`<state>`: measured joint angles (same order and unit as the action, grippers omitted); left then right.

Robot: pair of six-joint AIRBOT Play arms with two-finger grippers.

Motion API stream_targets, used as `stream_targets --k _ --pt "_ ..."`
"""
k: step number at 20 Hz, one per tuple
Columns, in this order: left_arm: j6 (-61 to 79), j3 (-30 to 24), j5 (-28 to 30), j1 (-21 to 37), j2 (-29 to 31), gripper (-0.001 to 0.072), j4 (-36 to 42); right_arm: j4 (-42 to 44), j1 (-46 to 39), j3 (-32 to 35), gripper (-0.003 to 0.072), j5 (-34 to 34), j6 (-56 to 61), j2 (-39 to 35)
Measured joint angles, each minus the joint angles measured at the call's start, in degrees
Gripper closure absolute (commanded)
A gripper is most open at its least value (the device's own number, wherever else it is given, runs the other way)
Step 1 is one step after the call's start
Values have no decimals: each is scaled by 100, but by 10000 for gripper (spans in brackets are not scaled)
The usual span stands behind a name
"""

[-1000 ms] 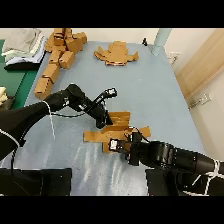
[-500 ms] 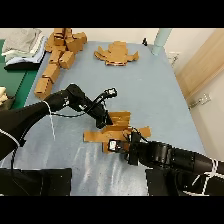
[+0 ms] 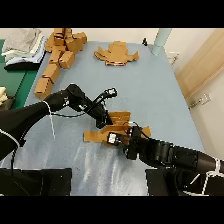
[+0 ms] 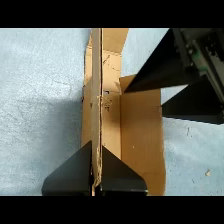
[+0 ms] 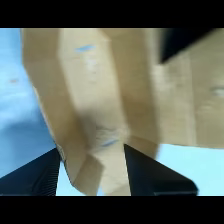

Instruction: Fold the box.

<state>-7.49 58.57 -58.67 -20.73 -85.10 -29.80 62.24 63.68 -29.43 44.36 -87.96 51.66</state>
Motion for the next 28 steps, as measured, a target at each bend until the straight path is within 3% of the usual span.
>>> stream_targets --k 5,13,14,15,18,22,28 --pt "-2 0 0 0 0 697 0 -420 -20 -28 92 -46 953 -13" --pt "0 0 0 0 0 697 0 -426 -22 -33 91 -66 1279 -15" --pt "0 0 0 0 0 697 2 -422 -22 -33 79 -74 1292 -15" --pt "0 0 0 0 0 697 2 -413 -22 -33 -34 -85 1296 -15" --pt "-2 0 0 0 0 697 2 -374 -22 -31 -34 -96 1270 -37" --pt "0 0 0 0 0 697 0 -260 -168 -7 -34 -92 935 -243" --pt "-2 0 0 0 0 697 0 809 -1047 131 -34 -321 -1058 -748"
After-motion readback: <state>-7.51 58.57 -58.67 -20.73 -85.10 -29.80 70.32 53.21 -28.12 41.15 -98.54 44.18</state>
